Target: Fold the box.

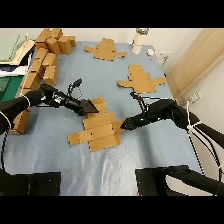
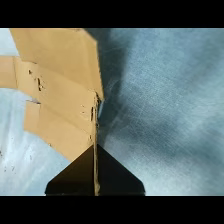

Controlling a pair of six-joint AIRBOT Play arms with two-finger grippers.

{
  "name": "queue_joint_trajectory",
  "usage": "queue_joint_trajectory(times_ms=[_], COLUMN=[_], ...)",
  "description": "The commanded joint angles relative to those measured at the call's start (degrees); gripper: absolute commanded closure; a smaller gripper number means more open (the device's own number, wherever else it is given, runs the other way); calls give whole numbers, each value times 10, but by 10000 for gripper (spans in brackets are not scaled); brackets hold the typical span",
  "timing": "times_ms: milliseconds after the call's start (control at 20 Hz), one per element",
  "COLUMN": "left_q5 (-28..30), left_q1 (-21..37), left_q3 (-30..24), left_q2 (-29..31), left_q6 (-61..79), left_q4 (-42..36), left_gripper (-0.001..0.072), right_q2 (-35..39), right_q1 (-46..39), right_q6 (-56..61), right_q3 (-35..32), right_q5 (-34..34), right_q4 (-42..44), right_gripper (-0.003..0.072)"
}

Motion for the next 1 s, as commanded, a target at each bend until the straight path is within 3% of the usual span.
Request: queue_joint_trajectory(times_ms=[0, 50, 100, 150, 250, 300, 350, 650, 700, 750, 800, 900, 950], left_q5=[-34, -37, -38, -38, -41, -41, -41, -31, -31, -31, -31, -30, -30], left_q1=[2, 2, 2, 2, 2, 2, 2, 2, 2, 2, 3, 9, 14], left_q3=[2, 2, 2, 2, 2, 2, 2, 2, 2, 2, 2, 2, 2], left_q2=[-11, -16, -21, -24, -31, -32, -32, -32, -32, -32, -32, -32, -32], left_q6=[8, 11, 13, 13, 18, 23, 35, 42, 42, 42, 42, 43, 42], left_q4=[5, 4, 4, 5, 5, 5, 2, -3, -3, -6, -10, -18, -22], left_gripper=[49, 72, 181, 224, 247, 477, 602, 572, 446, 253, 215, 216, 266], right_q2=[0, 0, -1, -2, -2, -2, -2, -2, -2, -2, -2, -2, -2], right_q1=[1, 1, 1, 1, 1, 1, 1, 1, 1, 1, 1, 1, 1], right_q6=[0, 0, 0, 0, 0, 0, 0, 0, 1, 1, 1, 1, 1], right_q3=[0, 0, 0, 0, 0, 0, 0, 0, 0, 0, 0, 0, 0], right_q5=[11, 12, 13, 14, 15, 15, 15, 15, 15, 15, 15, 15, 15], right_q4=[-2, -2, -2, -2, -2, -2, -2, -2, -2, -2, -2, -2, -2], right_gripper=[682, 682, 682, 682, 682, 682, 682, 682, 682, 682, 682, 682, 682])
